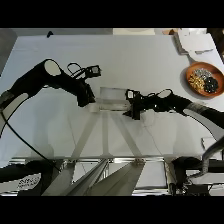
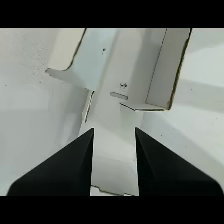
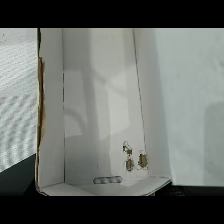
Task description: Fold the box and place the chain.
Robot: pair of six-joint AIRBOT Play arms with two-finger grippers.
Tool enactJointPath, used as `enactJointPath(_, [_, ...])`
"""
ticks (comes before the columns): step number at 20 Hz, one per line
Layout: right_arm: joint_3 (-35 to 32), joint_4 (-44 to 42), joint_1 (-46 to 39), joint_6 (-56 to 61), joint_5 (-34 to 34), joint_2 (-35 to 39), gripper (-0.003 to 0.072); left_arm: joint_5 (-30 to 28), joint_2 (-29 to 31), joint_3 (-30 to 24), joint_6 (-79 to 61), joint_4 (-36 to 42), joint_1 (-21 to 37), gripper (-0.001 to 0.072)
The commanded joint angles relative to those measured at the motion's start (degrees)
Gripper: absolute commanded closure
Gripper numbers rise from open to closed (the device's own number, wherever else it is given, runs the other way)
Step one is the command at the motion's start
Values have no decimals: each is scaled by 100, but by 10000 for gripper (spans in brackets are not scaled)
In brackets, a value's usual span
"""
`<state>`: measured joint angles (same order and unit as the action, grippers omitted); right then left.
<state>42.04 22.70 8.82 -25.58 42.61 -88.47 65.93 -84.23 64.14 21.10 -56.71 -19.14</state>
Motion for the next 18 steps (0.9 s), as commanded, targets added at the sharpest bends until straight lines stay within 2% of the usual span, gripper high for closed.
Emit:
enactJointPath(1, [-2, -2, 4, 2, 2, 0, 298, -85, -319, -2, -339, -120, -37, 413])
enactJointPath(2, [-2, -2, 2, 2, 2, 0, 298, -103, -413, -2, -442, -122, -33, 405])
enactJointPath(4, [-2, -4, 4, 2, 2, 0, 298, -177, -560, -2, -702, -122, -33, 283])
enactJointPath(6, [-2, -4, 2, 2, 2, 0, 298, -413, -658, -2, -837, -151, -33, 282])
enactJointPath(8, [-2, -4, 2, 2, 2, 0, 298, -697, -730, -2, -988, -168, -33, 242])
enactJointPath(11, [-2, -2, 4, 2, 2, 0, 298, -778, -824, -2, -1362, -164, -33, 251])
enactJointPath(13, [-2, -4, 4, 2, 2, 0, 298, -555, -872, -2, -1600, -164, -37, 321])
enactJointPath(18, [-2, -2, 4, 0, 2, 0, 298, -247, -885, -2, -1878, -162, -31, 321])
